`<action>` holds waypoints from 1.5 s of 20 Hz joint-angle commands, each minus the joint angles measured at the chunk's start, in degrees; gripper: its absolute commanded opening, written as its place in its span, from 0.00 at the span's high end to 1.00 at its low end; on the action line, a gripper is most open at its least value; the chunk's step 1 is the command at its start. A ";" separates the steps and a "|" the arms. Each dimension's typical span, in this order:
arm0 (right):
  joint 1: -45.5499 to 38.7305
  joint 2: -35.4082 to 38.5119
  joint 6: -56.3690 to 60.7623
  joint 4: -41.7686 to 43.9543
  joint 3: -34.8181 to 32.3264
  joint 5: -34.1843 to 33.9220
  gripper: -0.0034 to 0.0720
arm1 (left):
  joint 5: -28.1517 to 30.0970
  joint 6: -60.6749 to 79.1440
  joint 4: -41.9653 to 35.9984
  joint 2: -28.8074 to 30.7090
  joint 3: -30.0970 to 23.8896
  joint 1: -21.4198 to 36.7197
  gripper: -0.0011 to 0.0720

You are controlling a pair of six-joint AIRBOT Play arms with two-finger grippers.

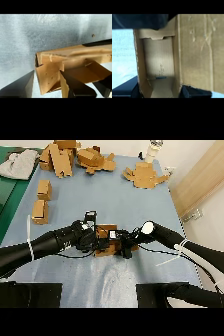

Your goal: Fold the box.

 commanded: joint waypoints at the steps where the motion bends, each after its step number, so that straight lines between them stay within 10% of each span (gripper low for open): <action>1: 0.02 -0.02 0.04 0.00 0.00 0.00 0.37 | -0.48 -2.29 1.09 -1.03 0.55 -0.37 0.32; 11: 0.02 -0.02 0.02 0.02 0.00 0.02 0.37 | -5.16 -2.29 1.03 -7.02 4.17 -2.14 0.35; 16: 0.02 -0.02 0.02 0.00 0.00 0.00 0.37 | -3.96 -0.22 0.83 -7.13 4.20 -2.16 0.97; 23: 0.02 -0.02 0.02 0.00 0.00 0.00 0.37 | -1.55 0.33 -1.09 -7.13 4.20 -2.16 0.97; 24: 0.02 -0.02 0.02 0.00 0.00 0.00 0.37 | -0.92 0.37 -1.11 -7.10 4.20 -2.16 0.96; 26: 0.02 -0.02 0.04 0.00 0.00 0.00 0.37 | 0.09 0.26 -1.14 -7.10 4.20 -2.14 0.22; 30: 0.02 -0.02 0.02 0.00 0.00 0.02 0.37 | 0.00 -0.74 -1.14 -6.84 4.24 -2.14 0.17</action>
